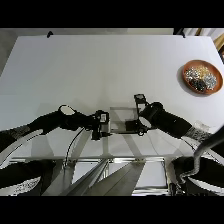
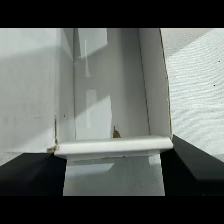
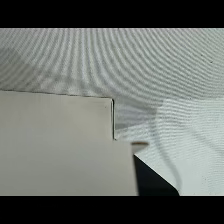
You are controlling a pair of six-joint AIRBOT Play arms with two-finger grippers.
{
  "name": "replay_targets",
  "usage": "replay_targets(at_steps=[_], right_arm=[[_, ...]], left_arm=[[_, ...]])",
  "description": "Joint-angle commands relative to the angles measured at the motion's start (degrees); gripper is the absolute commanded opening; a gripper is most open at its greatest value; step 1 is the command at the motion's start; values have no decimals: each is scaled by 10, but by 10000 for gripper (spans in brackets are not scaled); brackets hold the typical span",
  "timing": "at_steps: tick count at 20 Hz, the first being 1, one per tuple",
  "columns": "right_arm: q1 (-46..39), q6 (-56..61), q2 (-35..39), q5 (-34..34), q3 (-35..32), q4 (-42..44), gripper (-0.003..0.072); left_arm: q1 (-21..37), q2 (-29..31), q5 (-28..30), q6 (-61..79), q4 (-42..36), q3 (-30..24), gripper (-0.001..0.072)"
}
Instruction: Fold the box and place the chain.
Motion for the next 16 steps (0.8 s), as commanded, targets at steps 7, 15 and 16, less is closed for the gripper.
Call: replay_targets(at_steps=[7, 15, 16], right_arm=[[1, -42, 2, 0, 0, -3, 445], [0, -134, 154, 0, 0, -9, 549], [-1, -152, 190, 4, 0, -9, 548]], left_arm=[[0, 0, 0, 2, 1, 0, 153], [0, 0, 0, 2, 1, 0, 153], [0, 0, 0, 2, 1, 0, 153]])
